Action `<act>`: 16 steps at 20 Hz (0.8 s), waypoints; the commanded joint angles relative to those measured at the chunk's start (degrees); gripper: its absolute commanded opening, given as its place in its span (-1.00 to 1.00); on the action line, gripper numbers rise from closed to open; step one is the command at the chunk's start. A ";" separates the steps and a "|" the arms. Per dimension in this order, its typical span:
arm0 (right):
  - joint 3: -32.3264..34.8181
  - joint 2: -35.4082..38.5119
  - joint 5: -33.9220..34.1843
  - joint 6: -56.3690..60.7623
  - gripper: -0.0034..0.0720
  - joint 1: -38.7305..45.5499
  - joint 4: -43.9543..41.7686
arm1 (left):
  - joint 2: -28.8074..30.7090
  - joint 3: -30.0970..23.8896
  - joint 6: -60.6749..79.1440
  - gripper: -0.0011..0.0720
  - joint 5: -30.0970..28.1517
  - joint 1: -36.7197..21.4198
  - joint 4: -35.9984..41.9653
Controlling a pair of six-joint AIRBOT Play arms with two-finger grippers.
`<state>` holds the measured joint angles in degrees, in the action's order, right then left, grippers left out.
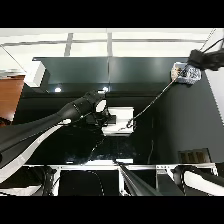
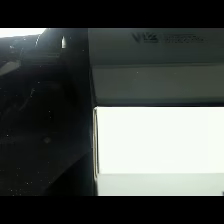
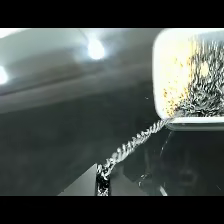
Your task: Fold the box and place the chain.
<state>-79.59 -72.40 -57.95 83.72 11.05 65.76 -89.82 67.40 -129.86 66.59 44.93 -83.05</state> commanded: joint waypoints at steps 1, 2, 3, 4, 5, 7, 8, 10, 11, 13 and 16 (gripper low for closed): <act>-0.02 14.62 -10.05 -2.10 -0.83 -1.20 0.35 | 0.00 0.02 0.00 -0.88 -0.07 -0.07 -0.02; -0.02 17.79 -10.36 -2.08 -0.83 -1.57 0.35 | 0.00 0.02 0.00 -0.88 -0.07 -0.07 -0.02; -0.02 20.92 -10.34 -1.60 -0.83 -1.57 -0.22 | 0.00 0.02 0.00 -0.88 -0.07 -0.07 -0.02; -0.04 23.58 -10.29 -1.60 -0.83 -1.57 -1.60 | 0.00 0.02 0.00 -0.88 -0.07 -0.07 -0.02; -0.04 26.18 -9.90 -1.68 -0.83 -1.57 -4.02 | 0.00 0.02 0.00 -0.88 -0.04 -0.07 -0.02; -0.04 30.01 -8.17 -1.77 -0.83 -1.60 -8.57 | 0.00 0.02 0.00 -0.88 0.02 -0.07 0.00; -0.09 31.61 -7.28 -2.38 -0.83 -1.60 -11.61 | 0.00 0.02 0.00 -0.88 0.02 -0.07 0.00; -0.94 33.27 -7.52 -4.42 -0.83 -1.60 -18.25 | 0.00 0.02 0.00 -0.88 0.07 -0.07 0.00; -1.01 33.77 -8.20 -6.05 -0.83 -1.60 -22.49 | 0.00 0.02 0.00 -0.88 0.07 -0.07 0.00; -0.96 33.66 -12.48 -6.67 -0.83 -1.60 -26.34 | 0.00 0.02 0.02 -0.88 0.07 -0.07 0.00; 2.60 33.55 -20.65 -6.32 -0.83 -1.75 -26.77 | 0.00 0.02 0.00 -0.88 0.07 -0.07 0.00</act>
